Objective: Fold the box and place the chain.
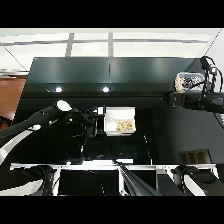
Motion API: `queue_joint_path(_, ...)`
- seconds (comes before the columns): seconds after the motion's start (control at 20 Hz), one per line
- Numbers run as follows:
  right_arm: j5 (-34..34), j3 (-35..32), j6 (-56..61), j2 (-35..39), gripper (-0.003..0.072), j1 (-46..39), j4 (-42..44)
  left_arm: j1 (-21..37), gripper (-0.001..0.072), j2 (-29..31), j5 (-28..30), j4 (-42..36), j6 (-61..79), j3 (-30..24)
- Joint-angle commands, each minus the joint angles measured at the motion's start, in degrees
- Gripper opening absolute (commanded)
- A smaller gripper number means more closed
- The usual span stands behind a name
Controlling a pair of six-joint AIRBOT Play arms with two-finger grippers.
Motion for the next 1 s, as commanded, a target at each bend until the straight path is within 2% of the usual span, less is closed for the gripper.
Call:
queue_joint_path(0.0, -2.16, -0.02, 0.07, -1.22, 0.0684, 1.11, 0.35, -0.09, 0.0390, -0.04, 0.42, 0.09, -0.24, 0.04)
queue_joint_path(0.1, -5.99, 0.00, -0.11, -5.60, 0.0684, 4.02, 3.26, -0.09, 0.0390, -0.04, 0.39, 0.09, -0.26, 0.04)
queue_joint_path(0.25, -16.57, 2.36, -7.98, -17.49, 0.0680, 9.77, 8.48, -0.09, 0.0390, -0.04, 0.37, 0.09, -0.26, 0.04)
queue_joint_path(0.35, -17.84, 6.58, -13.97, -25.64, 0.0680, 13.29, 10.86, -0.09, 0.0390, -0.02, 0.35, 0.17, -0.17, 0.09)
queue_joint_path(0.45, -17.33, 8.48, -21.27, -30.29, 0.0680, 17.77, 10.23, -0.09, 0.0390, -0.04, 0.44, 0.17, -0.20, 0.48)
queue_joint_path(0.55, -14.36, 8.81, -34.38, -29.86, 0.0679, 19.93, 7.85, -0.09, 0.0390, -0.04, 0.42, 0.20, -0.22, 0.61)
queue_joint_path(0.7, -2.93, 9.77, -45.75, -26.84, 0.0678, 19.17, 7.39, -0.09, 0.0390, -0.04, 0.39, 0.20, -0.22, 0.61)
queue_joint_path(0.85, 4.70, 9.60, -49.07, -23.56, 0.0678, 18.51, 7.58, -0.09, 0.0390, -0.04, 0.42, 0.20, -0.22, 0.61)
queue_joint_path(0.95, 5.38, 8.04, -49.48, -23.28, 0.0678, 18.49, 9.44, -0.09, 0.0391, -0.04, 0.39, 0.20, -0.22, 0.61)
